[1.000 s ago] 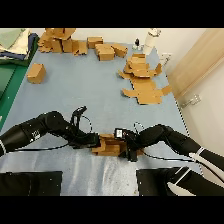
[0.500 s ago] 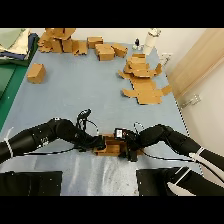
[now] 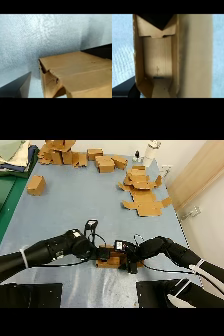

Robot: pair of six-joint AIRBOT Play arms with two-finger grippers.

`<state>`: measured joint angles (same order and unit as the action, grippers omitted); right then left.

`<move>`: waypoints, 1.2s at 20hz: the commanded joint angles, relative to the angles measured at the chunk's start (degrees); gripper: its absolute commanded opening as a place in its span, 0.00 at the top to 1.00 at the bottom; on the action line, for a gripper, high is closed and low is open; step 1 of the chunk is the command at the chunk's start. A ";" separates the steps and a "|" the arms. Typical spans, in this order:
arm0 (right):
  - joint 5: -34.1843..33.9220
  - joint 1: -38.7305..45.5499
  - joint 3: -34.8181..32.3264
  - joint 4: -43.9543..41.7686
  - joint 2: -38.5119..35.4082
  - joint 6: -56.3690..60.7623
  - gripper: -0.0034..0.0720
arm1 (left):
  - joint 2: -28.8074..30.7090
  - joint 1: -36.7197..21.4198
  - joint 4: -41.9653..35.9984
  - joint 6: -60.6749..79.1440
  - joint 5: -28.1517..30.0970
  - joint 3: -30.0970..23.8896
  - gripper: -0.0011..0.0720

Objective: Fold the box.

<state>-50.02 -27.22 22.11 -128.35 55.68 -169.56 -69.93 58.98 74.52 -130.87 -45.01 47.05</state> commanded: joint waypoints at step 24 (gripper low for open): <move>0.00 -0.02 0.07 0.00 -0.04 0.00 0.30 | -9.60 9.99 16.28 -19.39 -9.44 8.61 0.42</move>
